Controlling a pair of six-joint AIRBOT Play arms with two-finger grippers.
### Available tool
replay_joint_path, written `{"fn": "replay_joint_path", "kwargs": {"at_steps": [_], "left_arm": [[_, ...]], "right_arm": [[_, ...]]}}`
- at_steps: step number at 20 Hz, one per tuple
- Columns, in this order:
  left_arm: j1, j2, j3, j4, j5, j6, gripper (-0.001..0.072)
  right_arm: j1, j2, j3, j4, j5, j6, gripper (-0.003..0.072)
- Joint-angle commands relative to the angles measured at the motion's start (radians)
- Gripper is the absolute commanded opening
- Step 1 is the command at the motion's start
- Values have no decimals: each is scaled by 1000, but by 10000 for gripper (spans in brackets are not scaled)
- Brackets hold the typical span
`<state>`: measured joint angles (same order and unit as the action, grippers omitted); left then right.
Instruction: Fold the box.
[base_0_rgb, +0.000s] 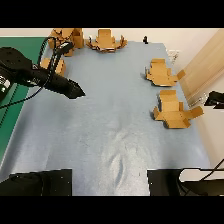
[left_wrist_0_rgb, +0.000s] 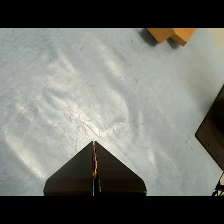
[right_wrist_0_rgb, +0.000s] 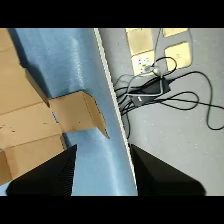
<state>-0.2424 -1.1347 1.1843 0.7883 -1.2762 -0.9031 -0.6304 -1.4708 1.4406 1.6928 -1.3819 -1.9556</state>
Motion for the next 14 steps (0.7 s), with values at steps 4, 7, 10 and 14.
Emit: {"fn": "replay_joint_path", "kwargs": {"at_steps": [4, 7, 10, 14], "left_arm": [[1, -11, -1, 20, -17, -11, 15], [1, -11, 0, 21, -6, -10, 15], [0, -11, 0, 19, -6, -11, 15], [0, -11, 0, 19, -6, -11, 14]], "right_arm": [[-4, -120, 2, 24, -1, -140, 515], [3, -144, 2, 17, 12, -141, 514], [3, -166, 2, 28, 37, -151, 411], [8, -152, 2, 113, -3, -126, 3]]}}
